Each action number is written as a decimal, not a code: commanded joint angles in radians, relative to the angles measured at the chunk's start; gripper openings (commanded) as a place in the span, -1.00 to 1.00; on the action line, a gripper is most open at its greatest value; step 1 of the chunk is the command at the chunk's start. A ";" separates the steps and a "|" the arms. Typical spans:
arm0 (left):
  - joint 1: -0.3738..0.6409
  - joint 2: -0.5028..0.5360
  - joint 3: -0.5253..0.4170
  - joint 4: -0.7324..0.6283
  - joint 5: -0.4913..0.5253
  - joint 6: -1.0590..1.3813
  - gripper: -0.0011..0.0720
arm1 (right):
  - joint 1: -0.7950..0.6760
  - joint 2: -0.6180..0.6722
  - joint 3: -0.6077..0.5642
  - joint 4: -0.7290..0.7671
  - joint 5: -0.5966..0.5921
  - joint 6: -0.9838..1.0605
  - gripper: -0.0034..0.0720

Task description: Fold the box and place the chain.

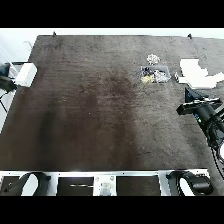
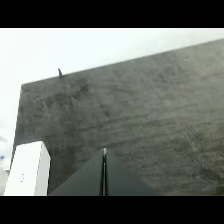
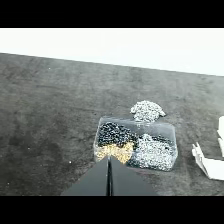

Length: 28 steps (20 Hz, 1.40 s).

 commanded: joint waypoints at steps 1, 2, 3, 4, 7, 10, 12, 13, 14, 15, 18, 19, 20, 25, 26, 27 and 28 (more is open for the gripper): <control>-0.059 0.205 -0.235 -0.047 0.109 0.048 -0.94 | 0.000 0.002 0.000 -0.030 -0.002 0.001 -0.89; -0.092 0.236 -0.273 -0.047 0.106 0.048 -0.94 | 0.000 0.002 0.000 -0.030 -0.003 0.000 -0.89; -0.133 0.262 -0.302 -0.048 0.105 0.047 -0.94 | 0.000 0.002 0.000 -0.030 -0.003 0.001 -0.89; -0.174 0.280 -0.320 -0.048 0.108 0.046 -0.94 | 0.000 0.002 0.000 -0.030 -0.003 0.001 -0.89; -0.295 0.323 -0.340 -0.035 0.116 0.047 -0.94 | 0.000 0.002 -0.008 -0.032 -0.022 0.001 -0.89; -0.392 0.362 -0.343 -0.025 0.140 0.018 -0.94 | -0.026 0.003 -0.057 -0.037 -0.060 0.001 -0.89; -0.452 0.393 -0.366 -0.026 0.194 0.009 -0.94 | -0.029 0.031 -0.098 -0.038 -0.061 -0.018 -0.89; -0.476 0.406 -0.383 -0.026 0.222 0.009 -0.94 | -0.029 0.053 -0.114 -0.037 -0.066 -0.032 -0.89; -0.494 0.417 -0.401 -0.026 0.256 -0.001 -0.94 | -0.029 0.075 -0.126 -0.038 -0.068 -0.047 -0.89; -0.505 0.420 -0.415 -0.026 0.279 -0.010 -0.93 | -0.029 0.091 -0.132 -0.037 -0.073 -0.056 -0.89; -0.509 0.420 -0.422 -0.026 0.283 -0.014 -0.93 | -0.029 0.109 -0.135 -0.037 -0.073 -0.057 -0.89; -0.509 0.420 -0.423 -0.026 0.283 -0.020 -0.93 | -0.029 0.109 -0.135 -0.037 -0.072 -0.056 -0.89; -0.509 0.420 -0.423 -0.026 0.283 -0.034 -0.92 | -0.029 0.109 -0.135 -0.037 -0.072 -0.056 -0.89; -0.509 0.420 -0.423 -0.026 0.279 -0.066 -0.92 | -0.029 0.109 -0.140 -0.037 -0.071 -0.056 -0.89; -0.509 0.420 -0.423 -0.026 0.279 -0.066 -0.92 | -0.029 0.109 -0.140 -0.037 -0.071 -0.056 -0.89; -0.509 0.420 -0.422 -0.026 0.280 -0.066 -0.92 | -0.029 0.109 -0.140 -0.037 -0.071 -0.056 -0.89; -0.509 0.420 -0.422 -0.026 0.280 -0.066 -0.92 | -0.029 0.109 -0.140 -0.037 -0.071 -0.056 -0.89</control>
